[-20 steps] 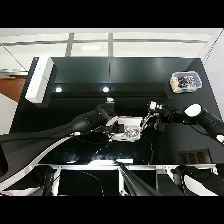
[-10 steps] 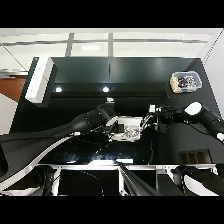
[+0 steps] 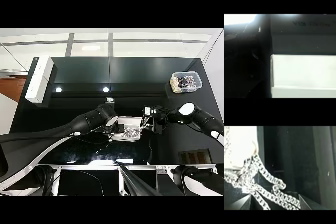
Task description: Fold the box and place the chain.
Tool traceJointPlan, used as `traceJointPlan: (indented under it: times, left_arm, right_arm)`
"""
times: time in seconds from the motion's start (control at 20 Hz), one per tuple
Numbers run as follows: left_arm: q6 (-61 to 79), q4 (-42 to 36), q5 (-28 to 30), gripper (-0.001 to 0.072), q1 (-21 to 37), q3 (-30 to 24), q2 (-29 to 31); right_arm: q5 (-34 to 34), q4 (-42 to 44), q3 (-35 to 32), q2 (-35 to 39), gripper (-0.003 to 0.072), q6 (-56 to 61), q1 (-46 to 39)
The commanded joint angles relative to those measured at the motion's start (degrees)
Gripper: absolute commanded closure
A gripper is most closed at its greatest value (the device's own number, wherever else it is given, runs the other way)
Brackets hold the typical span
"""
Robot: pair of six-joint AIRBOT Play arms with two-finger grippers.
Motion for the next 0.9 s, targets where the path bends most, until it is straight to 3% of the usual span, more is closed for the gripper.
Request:
traceJointPlan:
  times: [0.0,0.55,0.65,0.7,0.85]
  left_arm:
    - [0.02,0.00,-0.11,0.0678,0.02,-0.02,-0.02]
    - [0.02,0.00,-0.13,0.0678,0.02,-0.02,-0.02]
    - [0.02,0.00,-0.13,0.0678,0.02,-0.02,-0.02]
    - [0.02,0.00,-0.13,0.0678,0.02,-0.02,-0.02]
    - [0.02,0.00,-0.11,0.0677,0.02,-0.02,-0.02]
  right_arm:
    - [-1.90,-2.19,0.00,-0.57,-0.0020,-0.22,0.68]
    - [0.39,-3.23,0.00,-0.50,-0.0015,4.55,-1.68]
    - [1.99,-3.23,0.00,-0.50,0.0341,4.48,-1.66]
    - [2.64,-3.26,0.00,-0.50,0.0383,4.48,-1.66]
    - [3.65,-3.19,0.00,-0.50,0.0387,4.55,-1.66]
